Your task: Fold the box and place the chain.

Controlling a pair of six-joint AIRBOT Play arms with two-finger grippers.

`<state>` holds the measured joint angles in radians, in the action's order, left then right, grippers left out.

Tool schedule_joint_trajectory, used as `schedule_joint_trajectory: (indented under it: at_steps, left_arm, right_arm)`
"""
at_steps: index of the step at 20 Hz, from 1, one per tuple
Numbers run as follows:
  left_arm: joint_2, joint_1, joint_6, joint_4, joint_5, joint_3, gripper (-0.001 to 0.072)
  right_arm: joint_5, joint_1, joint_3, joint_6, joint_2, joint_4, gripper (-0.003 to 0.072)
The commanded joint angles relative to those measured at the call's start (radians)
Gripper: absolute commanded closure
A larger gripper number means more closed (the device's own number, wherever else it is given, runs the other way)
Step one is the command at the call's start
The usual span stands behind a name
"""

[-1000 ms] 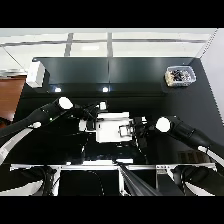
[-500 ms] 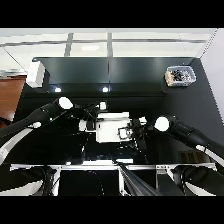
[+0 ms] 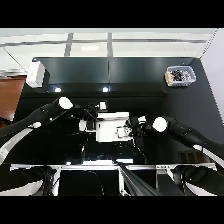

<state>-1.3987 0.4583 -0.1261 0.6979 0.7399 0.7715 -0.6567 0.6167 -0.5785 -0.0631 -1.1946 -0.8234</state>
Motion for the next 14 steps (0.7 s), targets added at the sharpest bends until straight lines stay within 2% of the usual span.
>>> schedule_joint_trajectory:
  at_steps: [1, 4, 9, 14]
  left_arm:
    - [-0.001, 0.0, -0.001, 0.0, 0.002, 0.0, 0.0688]
    - [-0.001, 0.0, -0.001, 0.0, 0.003, 0.0, 0.0687]
    - [-0.001, 0.0, -0.001, 0.0, 0.003, 0.0, 0.0687]
    - [-0.001, 0.0, -0.001, 0.0, 0.005, 0.0, 0.0688]
  right_arm:
    - [0.042, 0.0, -0.001, 0.013, 0.002, 0.0, 0.0016]
    - [0.093, 0.001, -0.001, 0.061, 0.028, 0.0, 0.0016]
    - [0.098, 0.0, -0.001, 0.061, 0.092, -0.001, 0.0016]
    - [0.167, -0.002, -0.001, 0.116, 0.094, -0.016, 0.0016]
